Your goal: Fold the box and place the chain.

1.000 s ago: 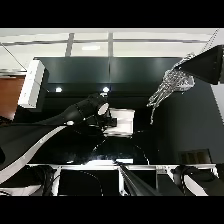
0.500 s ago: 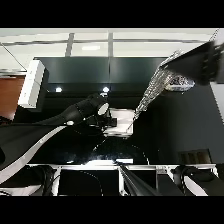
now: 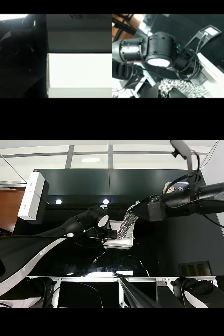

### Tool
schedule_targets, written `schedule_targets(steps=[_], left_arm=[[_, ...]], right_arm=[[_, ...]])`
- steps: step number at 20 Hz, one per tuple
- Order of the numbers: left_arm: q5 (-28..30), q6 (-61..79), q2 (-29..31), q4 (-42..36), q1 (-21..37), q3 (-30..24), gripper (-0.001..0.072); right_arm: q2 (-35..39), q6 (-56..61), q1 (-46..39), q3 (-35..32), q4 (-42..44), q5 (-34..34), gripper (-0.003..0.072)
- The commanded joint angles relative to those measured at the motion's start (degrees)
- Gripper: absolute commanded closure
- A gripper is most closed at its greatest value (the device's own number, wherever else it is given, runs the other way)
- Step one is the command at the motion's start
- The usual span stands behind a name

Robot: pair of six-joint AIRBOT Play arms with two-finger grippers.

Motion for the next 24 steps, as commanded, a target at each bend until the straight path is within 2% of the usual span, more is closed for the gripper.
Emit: schedule_targets(steps=[1,4,6,9,11,13,17,21,23,24], left_arm=[[0.0,0.0,0.0,0.0,0.0,0.0,0.0676],[0.0,0.0,0.0,0.0,0.0,0.0,0.0676],[0.0,0.0,0.0,0.0,0.0,0.0,0.0676],[0.0,0.0,0.0,0.0,0.0,0.0,0.0676],[-0.1,0.0,0.0,0.0,0.0,0.0,0.0676],[-0.1,0.0,0.0,0.0,0.0,0.0,0.0676],[0.0,0.0,0.0,0.0,0.0,0.0,0.0676],[0.0,0.0,0.0,0.0,0.0,0.0,0.0676],[0.0,0.0,0.0,0.0,0.0,0.0,0.0676],[-0.1,0.0,0.0,0.0,0.0,0.0,0.0676]], right_arm=[[0.0,0.0,0.8,-1.7,-0.5,-1.8,0.0673],[0.0,0.0,0.9,-1.9,-0.9,-0.2,0.0672],[0.0,0.0,2.3,-4.7,-2.4,1.0,0.0672],[-1.0,0.0,4.3,-11.5,-2.5,-4.5,0.0672],[-3.0,-0.4,5.1,-13.7,-2.6,-7.5,0.0672],[-5.6,-1.6,5.3,-14.2,-3.7,-8.3,0.0672],[-9.3,-0.9,5.3,-15.4,-11.8,-7.5,0.0670],[-9.8,-1.9,5.0,-15.4,-12.4,-6.9,0.0649],[-9.8,-2.0,3.1,-15.0,-12.5,-5.3,0.0144],[-9.7,-2.7,1.4,-14.4,-12.4,-3.1,0.0123]])
